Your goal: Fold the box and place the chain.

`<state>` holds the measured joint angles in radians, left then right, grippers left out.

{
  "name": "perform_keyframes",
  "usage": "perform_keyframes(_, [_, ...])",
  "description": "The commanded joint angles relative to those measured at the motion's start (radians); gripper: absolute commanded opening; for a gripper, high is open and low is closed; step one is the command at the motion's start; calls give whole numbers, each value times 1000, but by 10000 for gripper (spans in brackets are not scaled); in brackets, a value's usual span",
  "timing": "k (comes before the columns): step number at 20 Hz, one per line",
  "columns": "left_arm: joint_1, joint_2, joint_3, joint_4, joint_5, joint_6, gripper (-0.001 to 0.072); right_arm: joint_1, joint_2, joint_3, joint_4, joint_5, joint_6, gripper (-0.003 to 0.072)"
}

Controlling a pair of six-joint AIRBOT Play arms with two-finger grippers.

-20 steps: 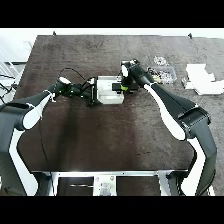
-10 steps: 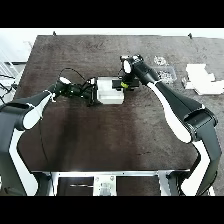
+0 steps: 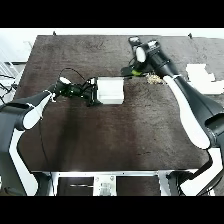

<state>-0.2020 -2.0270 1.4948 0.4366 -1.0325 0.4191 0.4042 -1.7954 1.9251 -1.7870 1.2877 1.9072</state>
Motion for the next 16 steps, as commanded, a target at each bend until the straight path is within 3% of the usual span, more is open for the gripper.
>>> perform_keyframes(1, [0,0,0,0,0,0,421,-129,26,-8,-45,-57,-103,453])
perform_keyframes(3, [0,0,0,0,1,0,421,-239,19,-32,2,-159,-155,450])
perform_keyframes(6, [0,0,0,0,0,0,421,-396,-32,-35,238,-266,-298,439])
perform_keyframes(9, [0,0,0,0,1,0,421,-474,-108,-35,420,-292,-422,439])
perform_keyframes(16, [0,0,0,0,1,0,421,-480,-198,-35,452,-293,-616,407])
